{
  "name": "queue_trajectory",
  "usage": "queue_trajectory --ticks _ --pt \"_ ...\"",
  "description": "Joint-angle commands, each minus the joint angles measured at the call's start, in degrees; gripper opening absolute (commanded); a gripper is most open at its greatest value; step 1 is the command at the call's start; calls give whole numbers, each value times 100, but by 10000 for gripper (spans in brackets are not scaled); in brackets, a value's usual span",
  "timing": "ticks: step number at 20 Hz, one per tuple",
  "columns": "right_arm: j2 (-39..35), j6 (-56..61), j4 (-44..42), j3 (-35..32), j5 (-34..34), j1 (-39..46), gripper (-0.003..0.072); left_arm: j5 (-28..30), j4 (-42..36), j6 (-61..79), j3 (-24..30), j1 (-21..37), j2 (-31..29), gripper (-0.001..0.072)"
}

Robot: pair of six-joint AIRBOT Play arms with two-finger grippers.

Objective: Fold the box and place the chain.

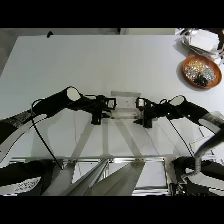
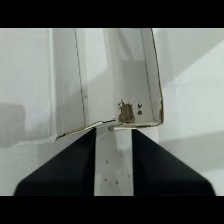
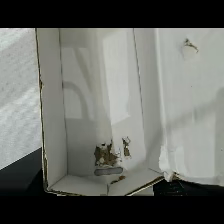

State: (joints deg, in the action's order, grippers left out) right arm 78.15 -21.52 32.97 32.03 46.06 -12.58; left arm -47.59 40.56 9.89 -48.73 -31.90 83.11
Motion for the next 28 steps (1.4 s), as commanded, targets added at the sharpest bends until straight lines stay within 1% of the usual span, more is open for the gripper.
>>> queue_trajectory --ticks 1,6,9,11,13,14,15,16,20,22,23,24,25,26,28 --pt "-4 2 -2 0 0 2 291 90 -245 63 2 -37 2 189" --pt "-4 2 -2 0 0 2 291 544 -302 61 2 -179 4 189" --pt "-4 2 -2 0 0 2 291 782 -522 59 2 -286 11 191" --pt "-4 2 0 0 0 2 291 826 -557 59 2 -358 44 210" --pt "-4 2 0 0 0 2 291 820 -566 57 2 -433 105 214" --pt "-4 2 -2 0 0 2 291 782 -564 59 2 -470 138 289" --pt "-4 2 -2 0 0 2 291 774 -564 59 2 -507 164 386" --pt "-4 2 0 0 0 2 291 776 -560 59 2 -533 177 418" --pt "-4 2 -2 0 0 2 291 745 -492 -20 2 -466 15 410" --pt "-4 2 -2 0 0 2 291 564 -470 -282 2 -334 -210 408" --pt "-4 2 -2 0 0 2 291 391 -372 -481 2 -260 -345 387" --pt "-4 2 -2 0 0 2 291 140 -116 -802 2 -173 -514 270" --pt "-4 2 0 0 0 2 291 -133 282 -1176 2 -85 -673 124" --pt "-4 2 -2 0 0 2 291 -435 734 -1779 2 31 -837 8" --pt "-4 2 -2 0 0 2 291 -953 1504 -3246 2 337 -1130 5"
